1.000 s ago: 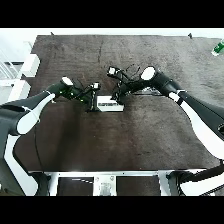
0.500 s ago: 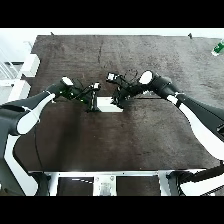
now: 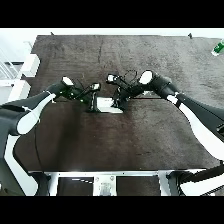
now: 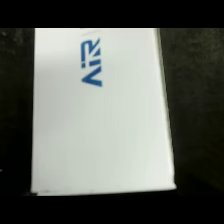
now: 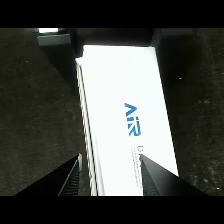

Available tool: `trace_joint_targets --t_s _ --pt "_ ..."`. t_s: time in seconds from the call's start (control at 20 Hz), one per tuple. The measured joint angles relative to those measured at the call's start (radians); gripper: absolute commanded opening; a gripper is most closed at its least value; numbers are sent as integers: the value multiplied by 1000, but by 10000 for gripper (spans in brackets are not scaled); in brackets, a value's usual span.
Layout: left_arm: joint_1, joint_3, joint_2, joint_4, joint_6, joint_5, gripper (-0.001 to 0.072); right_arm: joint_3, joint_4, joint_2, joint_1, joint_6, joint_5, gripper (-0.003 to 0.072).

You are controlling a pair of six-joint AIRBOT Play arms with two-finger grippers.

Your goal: Fold the box and place the chain.

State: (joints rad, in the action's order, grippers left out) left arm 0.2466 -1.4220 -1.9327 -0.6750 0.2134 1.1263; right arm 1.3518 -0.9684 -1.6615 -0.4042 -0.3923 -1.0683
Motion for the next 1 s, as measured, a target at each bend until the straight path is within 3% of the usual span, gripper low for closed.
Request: trace_joint_targets --t_s 0.55,0.65,0.85,0.9,0.95,1.0 --pt "0 0 0 5 -8 -5 469 20 94 -1 31 22 -62 456" --pt "-1 0 0 6 -9 -11 470 22 107 -1 34 29 -64 513" --pt "-1 0 0 7 -6 -14 470 27 143 0 49 35 -60 509" --pt "-1 0 0 7 -6 -13 470 29 164 0 58 36 -60 461" --pt "-1 0 0 6 -6 -13 470 30 189 0 70 37 -56 320" --pt "-1 0 0 6 -6 -13 469 30 225 0 86 37 -55 109"
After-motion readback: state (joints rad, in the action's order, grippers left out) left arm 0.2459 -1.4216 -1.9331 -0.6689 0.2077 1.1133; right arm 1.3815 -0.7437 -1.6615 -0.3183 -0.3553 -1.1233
